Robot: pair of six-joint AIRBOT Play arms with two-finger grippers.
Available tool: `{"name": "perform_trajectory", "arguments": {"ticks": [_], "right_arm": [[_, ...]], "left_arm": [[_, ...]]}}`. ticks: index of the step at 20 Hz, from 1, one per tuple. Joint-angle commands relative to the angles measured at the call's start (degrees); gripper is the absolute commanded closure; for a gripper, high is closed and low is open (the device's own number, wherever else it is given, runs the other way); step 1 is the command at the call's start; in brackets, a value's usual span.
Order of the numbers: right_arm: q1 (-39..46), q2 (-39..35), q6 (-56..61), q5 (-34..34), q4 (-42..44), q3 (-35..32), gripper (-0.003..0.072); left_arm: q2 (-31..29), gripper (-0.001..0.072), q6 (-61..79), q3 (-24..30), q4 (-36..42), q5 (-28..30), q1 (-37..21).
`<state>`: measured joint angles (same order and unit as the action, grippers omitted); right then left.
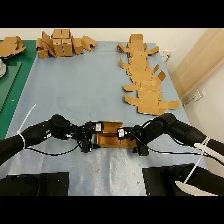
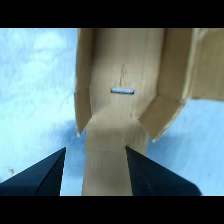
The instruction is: Fold the box.
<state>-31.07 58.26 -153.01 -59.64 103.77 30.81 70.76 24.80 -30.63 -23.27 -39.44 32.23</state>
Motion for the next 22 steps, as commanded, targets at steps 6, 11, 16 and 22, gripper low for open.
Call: {"name": "perform_trajectory", "arguments": {"ticks": [6,11,16,22], "right_arm": [[0.04,-1.18,8.41,-1.75,-5.07,2.14,0.0126],[0.02,-1.20,8.41,7.93,-2.75,2.21,0.0125],[0.44,-3.78,11.21,11.47,-3.50,2.23,0.0126],[1.79,-12.13,22.80,6.62,-2.27,2.21,0.0128]], "left_arm": [[-0.02,0.0197,-0.02,-0.02,-0.13,0.00,-0.07],[-0.02,0.0197,-0.02,-0.02,-0.13,0.02,-0.07],[-0.02,0.0197,-0.02,-0.02,-0.13,0.02,-0.07],[-0.02,0.0197,-0.02,-0.02,-0.13,0.00,-0.07]]}}
